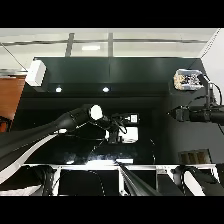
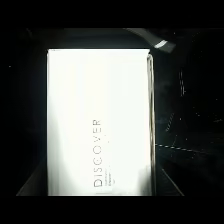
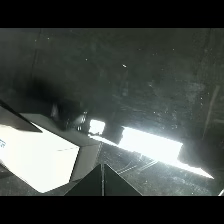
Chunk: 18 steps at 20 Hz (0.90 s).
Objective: Fold the box and place the chain.
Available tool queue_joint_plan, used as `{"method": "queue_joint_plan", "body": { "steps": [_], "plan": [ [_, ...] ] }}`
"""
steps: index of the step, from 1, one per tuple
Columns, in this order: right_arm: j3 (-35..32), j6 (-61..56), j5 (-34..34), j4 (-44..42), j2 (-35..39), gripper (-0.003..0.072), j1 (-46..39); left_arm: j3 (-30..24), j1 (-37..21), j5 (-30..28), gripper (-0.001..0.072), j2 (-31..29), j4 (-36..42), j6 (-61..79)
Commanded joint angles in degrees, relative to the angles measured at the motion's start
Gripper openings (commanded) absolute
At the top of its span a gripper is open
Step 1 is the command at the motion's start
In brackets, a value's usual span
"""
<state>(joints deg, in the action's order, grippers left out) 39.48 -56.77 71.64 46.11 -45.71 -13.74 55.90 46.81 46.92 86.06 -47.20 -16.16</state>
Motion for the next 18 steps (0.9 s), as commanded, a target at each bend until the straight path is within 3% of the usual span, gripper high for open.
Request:
{"method": "queue_joint_plan", "body": {
  "steps": [1, 2, 4, 5, 9, 12, 15, 18],
  "plan": [
    [-0.04, -0.02, -0.13, 0.0, 0.02, 0.0015, -0.02, 0.07, 0.68, -0.68, 0.071, 0.44, -0.68, -3.28],
    [-0.04, -0.02, -0.15, 0.0, 0.02, 0.0016, -0.02, 0.26, 0.68, 0.17, 0.0684, 0.02, -0.79, -5.92],
    [-0.04, -0.02, -0.35, 0.0, 0.02, 0.0015, -0.02, 1.53, 0.33, 3.37, 0.0355, -1.05, -4.11, -12.74],
    [-0.04, -0.02, -0.59, 0.0, 0.02, 0.0015, -0.02, 2.23, 0.04, 4.92, 0.0333, -1.62, -6.91, -16.46],
    [-0.04, -0.02, -1.2, 0.0, 0.02, 0.0015, -0.02, 3.3, -4.0, 9.55, 0.0333, -5.88, -22.05, -35.34],
    [-0.04, -0.02, -1.27, 0.0, 0.02, 0.0015, -0.04, 3.28, -11.3, 15.96, 0.0334, -9.62, -34.23, -50.01],
    [-0.04, -0.02, -1.42, 0.0, 0.02, 0.0015, -0.02, 3.28, -22.47, 21.18, 0.0334, -11.87, -43.63, -56.63],
    [-0.04, -0.04, -1.4, 0.0, 0.02, 0.0015, -0.02, 3.28, -36.89, 24.26, 0.0333, -12.07, -46.36, -60.92]
  ]
}}
